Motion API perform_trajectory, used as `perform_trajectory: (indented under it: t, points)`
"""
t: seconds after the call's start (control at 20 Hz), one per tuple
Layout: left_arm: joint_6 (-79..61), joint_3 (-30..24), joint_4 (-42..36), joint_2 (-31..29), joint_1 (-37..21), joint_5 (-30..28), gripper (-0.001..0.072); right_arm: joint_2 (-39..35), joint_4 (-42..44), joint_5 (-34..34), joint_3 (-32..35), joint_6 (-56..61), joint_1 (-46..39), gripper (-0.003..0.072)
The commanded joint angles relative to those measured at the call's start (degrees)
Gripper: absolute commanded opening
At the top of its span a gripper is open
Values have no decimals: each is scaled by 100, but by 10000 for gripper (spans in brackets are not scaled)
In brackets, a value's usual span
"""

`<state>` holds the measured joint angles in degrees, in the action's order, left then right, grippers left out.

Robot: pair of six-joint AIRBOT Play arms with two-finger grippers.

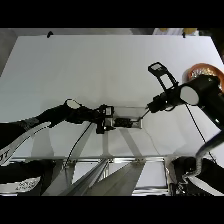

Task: Fold the box and place the chain.

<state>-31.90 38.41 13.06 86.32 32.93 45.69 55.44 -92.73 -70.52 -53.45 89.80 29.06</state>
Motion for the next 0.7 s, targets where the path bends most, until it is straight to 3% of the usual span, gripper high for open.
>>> perform_trajectory:
  t: [0.0, 0.3, 0.65]
  points:
    - [-2, 4, 2, -4, 2, 0, 132, -695, 251, -647, -7, -2, 479, 18]
    - [0, 7, 2, -4, 2, -2, 132, -809, 1248, -457, -7, -33, 798, 18]
    - [0, 4, 2, -4, 2, 0, 132, -772, 1729, 710, -4, -33, 874, 18]
